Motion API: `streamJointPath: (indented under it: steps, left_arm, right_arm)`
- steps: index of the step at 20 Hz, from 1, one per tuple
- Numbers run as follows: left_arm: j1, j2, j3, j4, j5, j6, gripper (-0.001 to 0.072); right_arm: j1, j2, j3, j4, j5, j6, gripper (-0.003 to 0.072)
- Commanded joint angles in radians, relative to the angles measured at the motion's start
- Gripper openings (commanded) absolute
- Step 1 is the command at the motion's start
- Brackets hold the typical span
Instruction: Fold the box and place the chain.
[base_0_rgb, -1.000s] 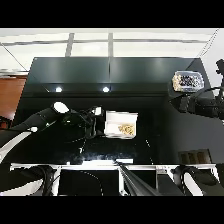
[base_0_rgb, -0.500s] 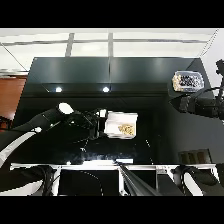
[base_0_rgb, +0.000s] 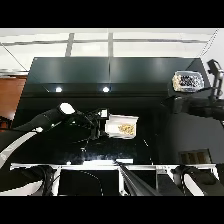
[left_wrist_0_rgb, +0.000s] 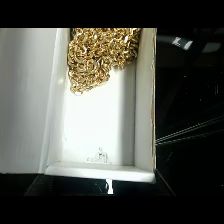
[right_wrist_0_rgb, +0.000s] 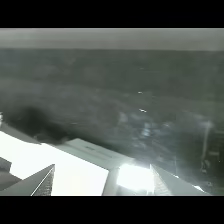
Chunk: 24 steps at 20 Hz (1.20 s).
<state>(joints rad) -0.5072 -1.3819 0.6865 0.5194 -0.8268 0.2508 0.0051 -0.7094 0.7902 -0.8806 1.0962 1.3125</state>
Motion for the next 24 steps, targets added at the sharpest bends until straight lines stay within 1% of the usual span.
streamJointPath:
  steps: [1,3,5,6,8,10,13,15,17,20,24]
  left_arm:
    - [-0.001,-0.001,0.001,0.001,0.001,-0.001,0.0386]
    - [-0.001,-0.001,0.001,0.000,0.001,-0.001,0.0386]
    - [-0.001,-0.001,0.001,0.001,0.001,0.000,0.0387]
    - [-0.001,-0.001,0.001,0.001,0.001,-0.001,0.0387]
    - [-0.001,-0.001,0.001,0.000,0.001,0.000,0.0397]
    - [-0.001,-0.001,0.001,0.001,0.001,0.000,0.0397]
    - [-0.001,-0.001,0.001,0.000,0.000,-0.001,0.0397]
    - [-0.001,-0.001,0.001,0.001,0.000,0.000,0.0398]
    - [-0.001,-0.001,0.001,0.001,0.000,0.000,0.0397]
    - [-0.001,-0.001,0.001,0.000,0.000,0.000,0.0397]
    - [-0.001,-0.001,0.001,0.000,0.000,0.000,0.0397]
  right_arm:
    - [0.148,-0.092,0.000,0.078,-0.130,-0.011,0.0720]
    - [0.230,-0.192,0.000,0.083,-0.224,-0.055,0.0720]
    - [0.272,-0.293,0.000,0.084,-0.257,-0.152,0.0720]
    - [0.291,-0.330,0.000,0.083,-0.265,-0.254,0.0720]
    - [0.325,-0.368,0.000,0.083,-0.269,-0.561,0.0720]
    - [0.350,-0.366,0.000,0.085,-0.267,-0.740,0.0720]
    - [0.358,-0.354,0.001,0.085,-0.194,-0.835,0.0720]
    - [0.359,-0.353,-0.004,0.095,-0.151,-0.838,0.0720]
    - [0.359,-0.353,-0.031,0.130,-0.156,-0.850,0.0720]
    - [0.383,-0.353,-0.068,0.129,-0.165,-0.890,0.0720]
    - [0.417,-0.353,-0.075,0.120,-0.156,-0.929,0.0720]
